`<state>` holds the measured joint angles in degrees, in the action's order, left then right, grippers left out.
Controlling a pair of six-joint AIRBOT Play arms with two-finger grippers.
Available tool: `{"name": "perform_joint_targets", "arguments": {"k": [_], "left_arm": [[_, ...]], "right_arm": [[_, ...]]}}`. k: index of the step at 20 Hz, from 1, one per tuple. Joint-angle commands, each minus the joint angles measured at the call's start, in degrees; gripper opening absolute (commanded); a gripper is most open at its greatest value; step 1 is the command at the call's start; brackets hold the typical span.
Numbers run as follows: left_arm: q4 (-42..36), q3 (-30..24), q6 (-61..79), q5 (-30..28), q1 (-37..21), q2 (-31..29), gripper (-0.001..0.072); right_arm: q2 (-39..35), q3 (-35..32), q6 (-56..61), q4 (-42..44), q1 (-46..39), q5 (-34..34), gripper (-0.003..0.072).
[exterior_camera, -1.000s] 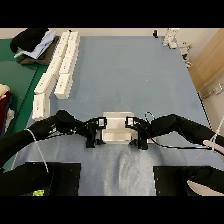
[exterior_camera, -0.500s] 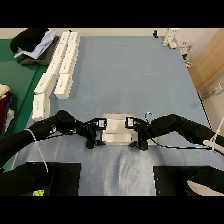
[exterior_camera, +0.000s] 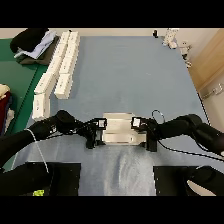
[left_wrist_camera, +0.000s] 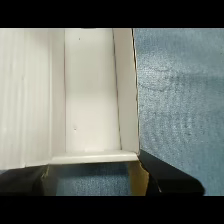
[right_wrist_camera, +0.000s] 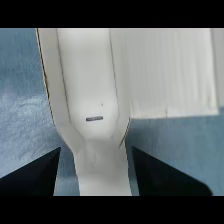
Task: Fold the box.
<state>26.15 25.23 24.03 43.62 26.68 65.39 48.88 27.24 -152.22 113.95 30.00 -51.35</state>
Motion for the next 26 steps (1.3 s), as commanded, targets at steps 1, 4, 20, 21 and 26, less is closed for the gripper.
{"name": "perform_joint_targets", "arguments": {"k": [1, 4, 20, 21, 26], "left_arm": [[0.0, 0.0, 0.0, -0.1, 0.0, 0.0, 0.0413], [0.0, 0.0, 0.0, -0.1, 0.0, 0.0, 0.0413], [0.0, 0.0, 0.0, -0.1, 0.0, 0.0, 0.0413], [0.0, 0.0, 0.0, -0.1, 0.0, 0.0, 0.0413], [0.0, 0.0, 0.0, -0.1, 0.0, 0.0, 0.0413]], "right_arm": [[-8.5, 0.1, 19.2, -5.4, 0.0, -6.9, 0.0709], [-11.4, 0.0, 38.4, 10.5, 0.0, -7.1, 0.0653], [26.3, 17.5, 52.1, 23.1, 1.2, 10.3, 0.0049], [27.3, 17.5, 52.1, 23.1, 1.2, 9.9, 0.0049], [28.2, 17.5, 51.1, 22.9, 1.2, 9.9, 0.0049]]}}
